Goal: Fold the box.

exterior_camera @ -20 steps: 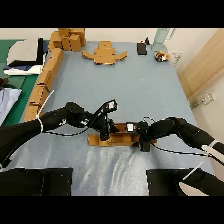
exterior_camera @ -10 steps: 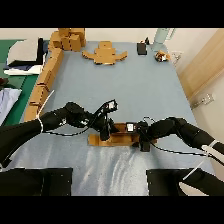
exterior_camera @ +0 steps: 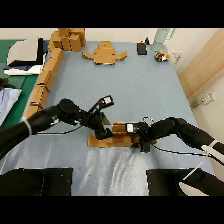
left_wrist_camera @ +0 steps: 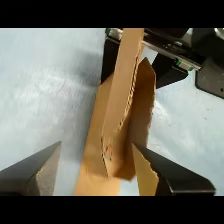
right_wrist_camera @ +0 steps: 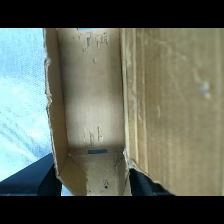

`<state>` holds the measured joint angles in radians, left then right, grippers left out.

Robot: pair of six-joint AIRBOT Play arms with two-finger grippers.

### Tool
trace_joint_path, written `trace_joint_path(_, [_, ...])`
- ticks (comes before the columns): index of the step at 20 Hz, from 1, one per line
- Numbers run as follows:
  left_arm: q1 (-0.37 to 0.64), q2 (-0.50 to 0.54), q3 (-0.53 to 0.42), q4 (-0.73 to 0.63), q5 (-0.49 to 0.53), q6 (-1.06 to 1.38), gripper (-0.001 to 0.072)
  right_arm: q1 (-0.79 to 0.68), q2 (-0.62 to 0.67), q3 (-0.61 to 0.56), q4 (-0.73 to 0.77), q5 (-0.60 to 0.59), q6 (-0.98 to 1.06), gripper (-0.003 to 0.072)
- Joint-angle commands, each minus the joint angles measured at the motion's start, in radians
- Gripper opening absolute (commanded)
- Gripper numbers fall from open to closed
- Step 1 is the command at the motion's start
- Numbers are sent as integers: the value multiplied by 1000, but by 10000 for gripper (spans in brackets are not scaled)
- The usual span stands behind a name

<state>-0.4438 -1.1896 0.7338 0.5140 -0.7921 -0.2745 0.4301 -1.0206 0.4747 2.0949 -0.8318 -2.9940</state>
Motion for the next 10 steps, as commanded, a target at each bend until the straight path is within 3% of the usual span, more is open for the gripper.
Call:
trace_joint_path(1, [40, 132, 0, 272, -155, -504, 705, 0, 0, 0, -7, 3, 1, 495])
trace_joint_path(2, [40, 159, 0, 283, -228, -644, 578, 0, 0, 0, -11, 3, 1, 495])
trace_joint_path(3, [35, 169, 0, 276, -290, -775, 130, 0, 0, 0, -12, 3, 1, 495])
trace_joint_path(4, [21, 170, -3, 259, -320, -853, 11, 0, 0, 0, -12, 3, 1, 495])
trace_joint_path(6, [-30, 153, -8, 190, -261, -1014, 11, 0, 0, 0, -12, 4, 1, 495])
trace_joint_path(10, [-31, 17, 32, -82, -61, -953, 11, 0, 0, 0, -12, 3, 1, 496])
